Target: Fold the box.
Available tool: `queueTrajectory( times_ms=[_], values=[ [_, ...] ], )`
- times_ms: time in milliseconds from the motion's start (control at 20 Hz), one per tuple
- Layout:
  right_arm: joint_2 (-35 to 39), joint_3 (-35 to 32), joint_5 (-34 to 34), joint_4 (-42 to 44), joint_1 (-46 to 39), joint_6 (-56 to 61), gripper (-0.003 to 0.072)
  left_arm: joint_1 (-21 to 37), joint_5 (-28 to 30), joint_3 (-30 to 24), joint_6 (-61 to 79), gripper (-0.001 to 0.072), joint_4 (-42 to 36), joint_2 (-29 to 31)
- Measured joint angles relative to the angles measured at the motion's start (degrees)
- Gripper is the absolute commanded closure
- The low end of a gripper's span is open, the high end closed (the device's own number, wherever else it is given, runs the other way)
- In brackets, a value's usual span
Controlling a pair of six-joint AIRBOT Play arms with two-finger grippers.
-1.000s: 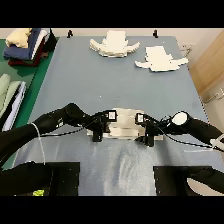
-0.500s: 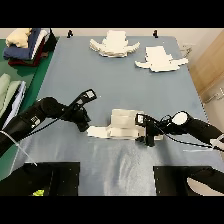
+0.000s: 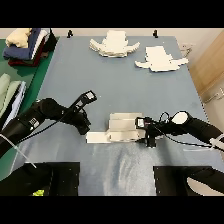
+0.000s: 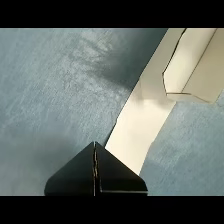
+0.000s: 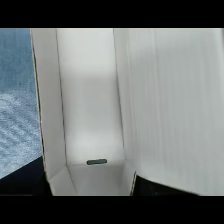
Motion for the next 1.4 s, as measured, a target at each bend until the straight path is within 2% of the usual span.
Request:
queueTrajectory(
  times_ms=[150, 200, 250, 300, 600, 650, 700, 750, 1100, 1400],
  values=[
    [0.0, 0.0, 0.15, 0.0, 0.0, -0.33, 0.0196, -5.57, 4.66, -0.02, 0.17, 0.0691, 0.0, -2.36],
    [0.0, 0.0, 0.22, 0.0, 0.0, -0.35, 0.0196, -7.17, 5.75, -0.04, 0.94, 0.049, 0.02, -3.45],
    [0.0, 0.0, 0.22, 0.0, 0.0, -0.39, 0.0196, -8.66, 6.51, -0.02, 2.1, 0.0147, -0.02, -4.63],
    [0.0, 0.0, 0.24, 0.02, 0.0, -0.44, 0.0196, -10.03, 7.04, -0.04, 3.26, 0.0124, 0.0, -5.92],
    [0.0, 0.0, 0.31, 0.04, 0.0, -0.5, 0.0195, -13.49, 8.2, -0.02, 6.16, 0.0124, 0.31, -8.9],
    [0.0, 0.0, 0.31, 0.04, 0.0, -0.5, 0.0196, -13.68, 7.78, -0.02, 6.56, 0.0235, 0.28, -9.03],
    [0.0, 0.0, 0.31, 0.04, 0.0, -0.5, 0.0195, -13.79, 7.13, -0.04, 6.97, 0.0416, 0.28, -9.11],
    [0.0, 0.0, 0.31, 0.04, 0.0, -0.5, 0.0196, -13.88, 6.62, -0.02, 7.5, 0.0482, 0.22, -9.22],
    [0.0, 0.0, 0.31, 0.04, 0.0, -0.52, 0.0196, -14.1, 7.08, -0.02, 19.06, 0.0484, -9.33, -9.92],
    [0.0, 0.0, 0.33, 0.07, 0.0, -0.52, 0.0196, -14.1, 8.0, -0.02, 24.72, 0.0485, -13.94, -12.96]
  ],
)
